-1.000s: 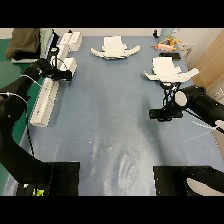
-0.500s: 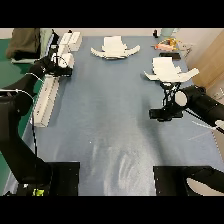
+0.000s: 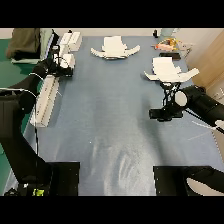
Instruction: Fold the box.
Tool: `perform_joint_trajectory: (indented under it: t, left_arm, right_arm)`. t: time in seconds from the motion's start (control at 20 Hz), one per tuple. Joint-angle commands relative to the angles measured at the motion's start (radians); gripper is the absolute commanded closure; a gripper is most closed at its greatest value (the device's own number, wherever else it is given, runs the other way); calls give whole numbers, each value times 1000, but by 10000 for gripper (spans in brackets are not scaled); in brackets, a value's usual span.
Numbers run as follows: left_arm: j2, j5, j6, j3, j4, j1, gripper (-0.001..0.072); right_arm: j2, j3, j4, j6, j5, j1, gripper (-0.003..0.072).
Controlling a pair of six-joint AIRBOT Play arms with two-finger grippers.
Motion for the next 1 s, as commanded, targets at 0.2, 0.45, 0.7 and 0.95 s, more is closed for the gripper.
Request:
perform_joint_trajectory:
  t: [0.2,0.45,0.7,0.95]
  left_arm:
    - [-6,8,101,5,0,-3,195]
    - [-6,7,99,5,0,-3,195]
    - [-6,2,64,5,0,-3,8]
    - [-3,-27,62,5,0,-2,8]
  right_arm:
    - [0,1,0,0,0,0,670]
    - [0,1,0,0,0,0,670]
    - [0,1,0,0,0,0,670]
    - [0,1,0,0,0,0,670]
